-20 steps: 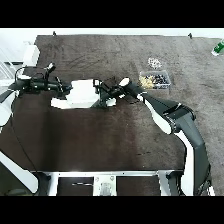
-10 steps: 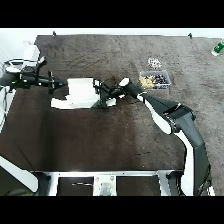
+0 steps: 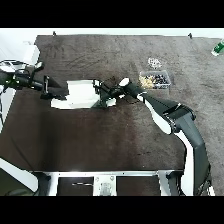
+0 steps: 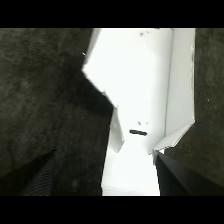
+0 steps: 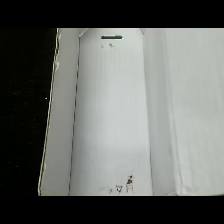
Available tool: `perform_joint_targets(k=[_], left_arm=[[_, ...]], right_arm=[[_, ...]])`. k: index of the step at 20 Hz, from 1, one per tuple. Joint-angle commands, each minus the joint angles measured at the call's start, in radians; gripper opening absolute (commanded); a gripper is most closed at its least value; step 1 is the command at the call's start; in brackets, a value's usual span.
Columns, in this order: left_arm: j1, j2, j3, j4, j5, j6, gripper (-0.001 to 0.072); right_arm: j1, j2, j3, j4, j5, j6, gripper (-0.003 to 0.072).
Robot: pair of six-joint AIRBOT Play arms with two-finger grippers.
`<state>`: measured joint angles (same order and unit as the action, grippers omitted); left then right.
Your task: Fold the box and place the chain.
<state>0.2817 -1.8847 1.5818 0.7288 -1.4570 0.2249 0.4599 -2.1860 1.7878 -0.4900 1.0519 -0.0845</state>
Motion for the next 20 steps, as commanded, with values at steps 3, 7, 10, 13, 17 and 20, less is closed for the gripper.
perform_joint_targets(k=[3, 7, 10, 13, 17, 20], left_arm=[[-0.063, 0.001, -0.031, 0.140, 0.029, 0.016, 0.0676], [-0.063, 0.001, -0.108, 0.129, 0.094, 0.055, 0.0677], [-0.063, 0.001, -0.122, 0.105, 0.088, 0.089, 0.0677], [-0.063, 0.001, -0.121, 0.093, 0.089, 0.090, 0.0677], [-0.064, 0.001, -0.121, 0.067, 0.097, 0.109, 0.0677], [-0.090, 0.005, -0.122, 0.086, 0.122, 0.140, 0.0677]], right_arm=[[0.000, 0.000, 0.000, 0.000, 0.000, 0.001, 0.0586], [0.000, 0.000, 0.000, 0.000, 0.000, 0.001, 0.0586], [0.000, 0.000, 0.000, 0.000, 0.000, 0.001, 0.0586], [0.000, 0.000, 0.000, 0.000, 0.000, 0.001, 0.0586], [0.000, 0.000, 0.000, 0.000, 0.000, 0.001, 0.0586], [0.000, 0.000, 0.000, 0.000, 0.000, 0.001, 0.0586]])
